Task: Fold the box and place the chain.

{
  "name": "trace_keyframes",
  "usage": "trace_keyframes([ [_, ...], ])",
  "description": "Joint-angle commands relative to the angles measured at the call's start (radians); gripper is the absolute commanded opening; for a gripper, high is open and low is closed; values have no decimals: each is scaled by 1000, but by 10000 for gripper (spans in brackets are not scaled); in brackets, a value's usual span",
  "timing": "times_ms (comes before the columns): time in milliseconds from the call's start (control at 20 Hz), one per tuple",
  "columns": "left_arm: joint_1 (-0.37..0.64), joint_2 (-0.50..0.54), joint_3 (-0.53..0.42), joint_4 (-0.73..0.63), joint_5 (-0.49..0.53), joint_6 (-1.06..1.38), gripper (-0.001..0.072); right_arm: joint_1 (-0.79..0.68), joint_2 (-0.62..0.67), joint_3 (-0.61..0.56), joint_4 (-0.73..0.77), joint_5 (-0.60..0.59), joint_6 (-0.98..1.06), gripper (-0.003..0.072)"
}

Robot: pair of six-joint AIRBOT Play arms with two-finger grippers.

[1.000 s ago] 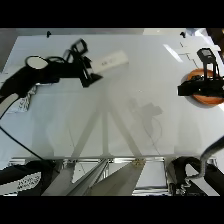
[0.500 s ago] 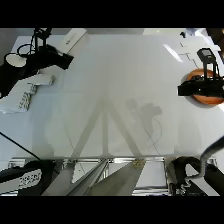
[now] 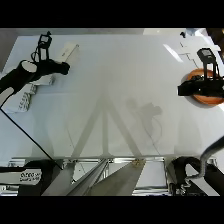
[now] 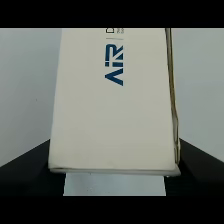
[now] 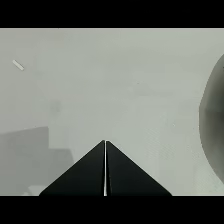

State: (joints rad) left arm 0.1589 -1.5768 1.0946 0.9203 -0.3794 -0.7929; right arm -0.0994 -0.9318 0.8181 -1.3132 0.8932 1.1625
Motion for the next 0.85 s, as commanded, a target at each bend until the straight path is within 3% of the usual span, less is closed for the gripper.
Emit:
trace_keyframes([
  [0, 2, -68, -6, 134, -5, -169, 1, 0, 0, 1, 0, 0, 0, 12],
  [200, 2, -118, -9, 170, -10, -255, 5, 0, 0, 1, 0, 0, 0, 12],
  [300, 2, -129, -9, 169, -15, -256, 117, 0, 0, 1, 0, 0, 0, 12],
  [350, 2, -131, -9, 170, -19, -255, 277, 0, 0, 1, 0, 0, 0, 12],
  [450, 2, -123, -9, 170, -27, -255, 701, 0, 0, 1, 0, 0, 0, 12],
  [800, 2, -1, -9, 168, -126, -253, 701, 0, 0, 1, 0, 0, 0, 12],
])
